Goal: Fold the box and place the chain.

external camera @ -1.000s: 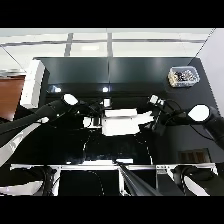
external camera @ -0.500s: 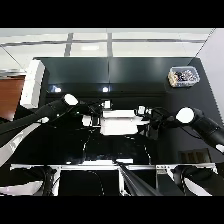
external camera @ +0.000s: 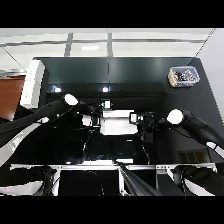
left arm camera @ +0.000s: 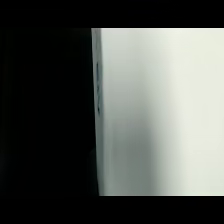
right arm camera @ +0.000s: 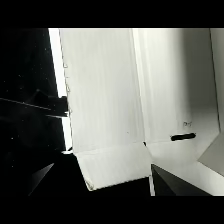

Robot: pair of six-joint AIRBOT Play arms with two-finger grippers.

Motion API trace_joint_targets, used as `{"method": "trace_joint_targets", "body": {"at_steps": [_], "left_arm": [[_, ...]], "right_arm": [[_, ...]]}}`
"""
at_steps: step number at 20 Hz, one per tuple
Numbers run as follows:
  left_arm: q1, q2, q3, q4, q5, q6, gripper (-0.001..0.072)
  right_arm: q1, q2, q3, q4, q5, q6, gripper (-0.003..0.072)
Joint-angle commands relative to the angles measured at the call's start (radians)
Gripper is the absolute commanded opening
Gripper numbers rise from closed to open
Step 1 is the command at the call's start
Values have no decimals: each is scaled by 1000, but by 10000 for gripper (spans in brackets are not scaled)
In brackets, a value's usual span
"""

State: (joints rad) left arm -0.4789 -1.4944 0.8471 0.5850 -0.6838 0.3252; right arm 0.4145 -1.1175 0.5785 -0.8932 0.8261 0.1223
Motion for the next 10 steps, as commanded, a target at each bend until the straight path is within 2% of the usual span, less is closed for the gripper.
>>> {"method": "trace_joint_targets", "body": {"at_steps": [1,6,10], "left_arm": [[-1,-1,1,0,0,0,27],[-1,-1,1,0,-1,0,27],[-1,-1,1,0,-4,0,27]], "right_arm": [[7,-28,0,23,-31,-24,704],[5,-28,9,80,-122,-22,704],[-43,-11,60,79,-34,-14,704]]}}
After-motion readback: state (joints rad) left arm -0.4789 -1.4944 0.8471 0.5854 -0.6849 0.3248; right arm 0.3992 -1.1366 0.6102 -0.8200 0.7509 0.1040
